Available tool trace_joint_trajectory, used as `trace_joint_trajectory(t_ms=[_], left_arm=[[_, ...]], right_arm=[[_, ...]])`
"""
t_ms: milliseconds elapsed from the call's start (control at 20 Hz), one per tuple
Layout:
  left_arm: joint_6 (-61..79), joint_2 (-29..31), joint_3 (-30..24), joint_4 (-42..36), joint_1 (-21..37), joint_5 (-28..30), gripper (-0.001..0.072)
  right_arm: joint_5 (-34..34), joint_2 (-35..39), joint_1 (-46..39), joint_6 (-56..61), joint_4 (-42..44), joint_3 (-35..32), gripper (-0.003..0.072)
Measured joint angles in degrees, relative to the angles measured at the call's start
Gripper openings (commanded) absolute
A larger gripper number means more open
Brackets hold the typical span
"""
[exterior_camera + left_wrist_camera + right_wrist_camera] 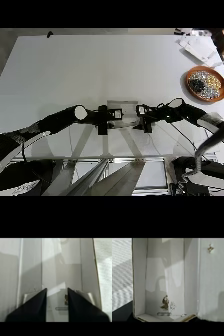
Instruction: Fold the box and place the chain.
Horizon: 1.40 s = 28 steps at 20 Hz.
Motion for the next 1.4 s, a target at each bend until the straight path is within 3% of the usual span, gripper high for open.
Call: trace_joint_trajectory(t_ms=[100, 550, 850, 1150, 1400], left_arm=[[-0.8, 0.7, 0.0, 0.1, 0.0, -0.8, 0.0006], [-21.0, 9.1, -0.3, 6.7, 4.5, -6.6, 0.0003], [-32.2, 18.1, -4.4, 10.5, 9.3, -11.9, 0.0003], [-38.8, 26.1, -12.5, 4.5, 15.2, -13.0, 0.0003], [-44.7, 24.3, -17.5, -2.6, 17.5, -12.2, 0.0003]], right_arm=[[0.0, 0.0, 0.0, 0.0, 0.0, 0.0, 0.0341], [0.0, 0.0, 0.0, 0.0, 0.0, 0.0, 0.0341], [0.0, 0.0, 0.0, 0.0, 0.0, 0.0, 0.0341], [0.0, 0.0, 0.0, 0.0, 0.0, 0.0, 0.0341], [0.0, 0.0, 0.0, 0.0, 0.0, 0.0, 0.0341]])
